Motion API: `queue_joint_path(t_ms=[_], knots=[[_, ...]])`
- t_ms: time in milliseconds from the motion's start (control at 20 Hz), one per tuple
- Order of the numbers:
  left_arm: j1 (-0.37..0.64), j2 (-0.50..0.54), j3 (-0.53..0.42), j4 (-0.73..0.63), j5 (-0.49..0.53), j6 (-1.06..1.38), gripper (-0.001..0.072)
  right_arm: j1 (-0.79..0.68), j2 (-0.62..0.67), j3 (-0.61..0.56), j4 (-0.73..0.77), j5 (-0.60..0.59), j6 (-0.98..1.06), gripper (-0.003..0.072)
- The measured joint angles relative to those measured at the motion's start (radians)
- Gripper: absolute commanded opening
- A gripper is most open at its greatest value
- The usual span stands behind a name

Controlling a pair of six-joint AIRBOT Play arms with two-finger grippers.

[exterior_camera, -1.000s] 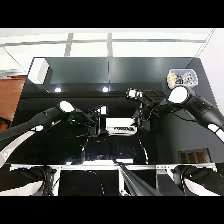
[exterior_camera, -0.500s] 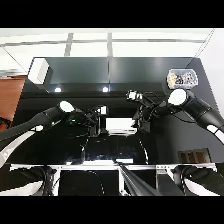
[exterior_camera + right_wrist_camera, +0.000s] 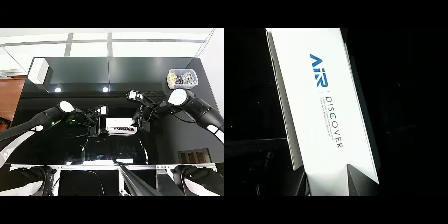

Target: Fold the box and place the chain.

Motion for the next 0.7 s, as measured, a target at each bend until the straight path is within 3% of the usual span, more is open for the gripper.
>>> queue_joint_path(t_ms=[300,350,700], knots=[[0.000,0.000,0.000,0.000,0.000,0.000,0.0459,0.000,0.000,0.000,0.000,0.002,0.002,0.0284],[0.000,0.000,0.000,0.000,0.000,0.000,0.0459,0.000,0.000,0.000,-0.001,0.003,0.002,0.0344],[0.000,0.000,0.000,-0.001,0.000,0.000,0.0459,0.000,0.000,0.000,-0.005,0.006,0.003,0.0342]])
